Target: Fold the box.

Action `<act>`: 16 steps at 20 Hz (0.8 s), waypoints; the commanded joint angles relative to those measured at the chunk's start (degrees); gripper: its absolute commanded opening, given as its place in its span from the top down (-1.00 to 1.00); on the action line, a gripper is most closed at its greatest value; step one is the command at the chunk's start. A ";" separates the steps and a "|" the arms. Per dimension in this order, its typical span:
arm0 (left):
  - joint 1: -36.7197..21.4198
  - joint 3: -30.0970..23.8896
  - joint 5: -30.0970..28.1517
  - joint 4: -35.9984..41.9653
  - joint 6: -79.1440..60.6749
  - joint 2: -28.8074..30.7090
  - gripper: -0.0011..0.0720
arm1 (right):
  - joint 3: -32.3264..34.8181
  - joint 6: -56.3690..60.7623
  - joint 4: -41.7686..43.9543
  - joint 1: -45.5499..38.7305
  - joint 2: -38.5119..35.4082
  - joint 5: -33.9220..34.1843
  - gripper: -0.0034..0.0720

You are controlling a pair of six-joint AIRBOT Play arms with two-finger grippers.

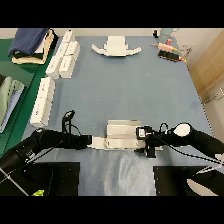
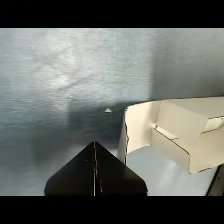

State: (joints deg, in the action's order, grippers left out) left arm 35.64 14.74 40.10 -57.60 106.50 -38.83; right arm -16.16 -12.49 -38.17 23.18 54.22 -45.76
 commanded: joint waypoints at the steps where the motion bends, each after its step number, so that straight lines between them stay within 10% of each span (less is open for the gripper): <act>1: 4.70 -0.09 -7.41 3.98 -0.22 -3.37 0.93 | 0.02 0.00 0.02 0.02 -0.02 -0.02 -0.43; 14: 6.54 1.51 -10.16 20.02 -15.17 0.66 0.92 | 0.02 0.00 0.02 0.02 -0.02 -0.02 -0.43; 16: 6.54 1.51 -10.14 22.12 -17.07 0.59 -0.09 | 0.02 0.00 0.02 0.02 -0.02 -0.02 -0.43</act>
